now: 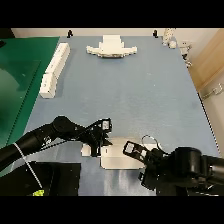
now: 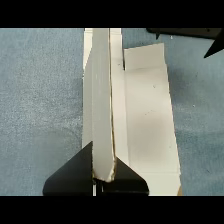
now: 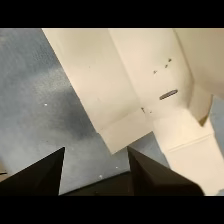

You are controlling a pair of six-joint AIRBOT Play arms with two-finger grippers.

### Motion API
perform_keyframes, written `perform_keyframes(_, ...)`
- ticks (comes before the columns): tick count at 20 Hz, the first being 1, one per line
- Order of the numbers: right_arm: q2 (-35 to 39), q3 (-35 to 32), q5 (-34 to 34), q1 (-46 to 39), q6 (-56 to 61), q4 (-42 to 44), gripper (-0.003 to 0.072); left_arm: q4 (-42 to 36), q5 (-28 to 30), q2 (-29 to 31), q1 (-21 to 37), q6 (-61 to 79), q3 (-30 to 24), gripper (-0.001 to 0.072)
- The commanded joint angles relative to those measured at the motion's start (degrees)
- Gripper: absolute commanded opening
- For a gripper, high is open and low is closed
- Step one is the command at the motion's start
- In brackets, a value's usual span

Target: Fold the box.

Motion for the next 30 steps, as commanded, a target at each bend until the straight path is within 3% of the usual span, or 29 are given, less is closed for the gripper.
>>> perform_keyframes(1, -7.2, 0.0, 4.3, 4.4, -1.4, -8.5, 0.0642, 0.0, 0.0, 0.0, 0.0, 0.0, 0.1, 0.0017)
perform_keyframes(8, -11.8, 0.1, 10.6, 4.6, 3.7, -15.4, 0.0617, 0.0, 0.0, 0.0, 0.0, 0.0, 0.1, 0.0017)
perform_keyframes(16, -6.9, 1.3, 8.3, 4.6, 12.1, -17.5, 0.0617, 0.0, 0.0, 0.0, 0.0, 0.0, 0.1, 0.0017)
perform_keyframes(21, -4.9, 1.4, 5.9, 4.6, 19.3, -23.1, 0.0616, 0.0, 0.0, 0.0, 0.0, 0.0, 0.1, 0.0017)
perform_keyframes(30, -1.9, 1.5, 1.8, 4.6, 22.3, -25.0, 0.0617, 0.0, 0.0, 0.0, 0.0, 0.0, 0.1, 0.0017)
